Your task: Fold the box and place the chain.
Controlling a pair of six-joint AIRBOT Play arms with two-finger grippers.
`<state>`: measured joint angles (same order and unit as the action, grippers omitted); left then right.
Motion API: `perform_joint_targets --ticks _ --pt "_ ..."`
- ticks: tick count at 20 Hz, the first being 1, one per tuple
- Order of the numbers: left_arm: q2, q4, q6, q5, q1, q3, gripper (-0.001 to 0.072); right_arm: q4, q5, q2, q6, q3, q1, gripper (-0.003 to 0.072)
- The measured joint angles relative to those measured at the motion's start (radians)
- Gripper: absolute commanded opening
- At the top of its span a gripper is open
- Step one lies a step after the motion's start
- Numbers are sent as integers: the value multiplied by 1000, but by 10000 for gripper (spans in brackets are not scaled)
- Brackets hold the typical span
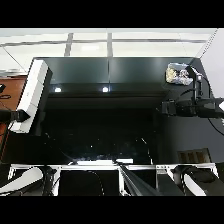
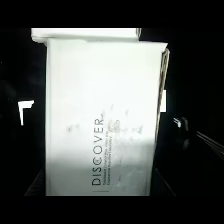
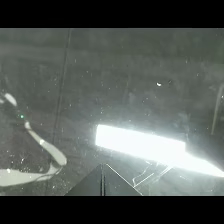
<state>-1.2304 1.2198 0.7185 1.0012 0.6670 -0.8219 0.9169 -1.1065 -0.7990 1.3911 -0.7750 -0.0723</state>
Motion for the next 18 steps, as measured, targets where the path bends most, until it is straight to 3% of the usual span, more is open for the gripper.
perform_joint_targets --ticks 3,4,5,10,11,12,13,14,18 --pt "-14 14 11 -33 -8 -5 299 0 -8 0 1 0 0 15" --pt "-16 16 15 -36 -10 -9 444 0 -9 0 2 0 0 15" --pt "-18 19 15 -42 -11 -16 720 0 -9 0 2 0 0 15" --pt "-2 15 77 -48 -36 -150 707 -1 5 0 4 0 0 15" --pt "5 3 89 -45 -51 -201 682 -1 19 0 4 0 0 15" --pt "11 -16 99 -37 -68 -250 569 -1 35 0 4 0 0 14" --pt "14 -39 110 -15 -89 -304 221 -2 56 0 4 0 0 15" --pt "18 -69 129 5 -110 -353 25 -2 78 0 3 0 0 15" --pt "49 -250 211 97 -230 -456 22 5 172 -9 -29 0 -28 14"
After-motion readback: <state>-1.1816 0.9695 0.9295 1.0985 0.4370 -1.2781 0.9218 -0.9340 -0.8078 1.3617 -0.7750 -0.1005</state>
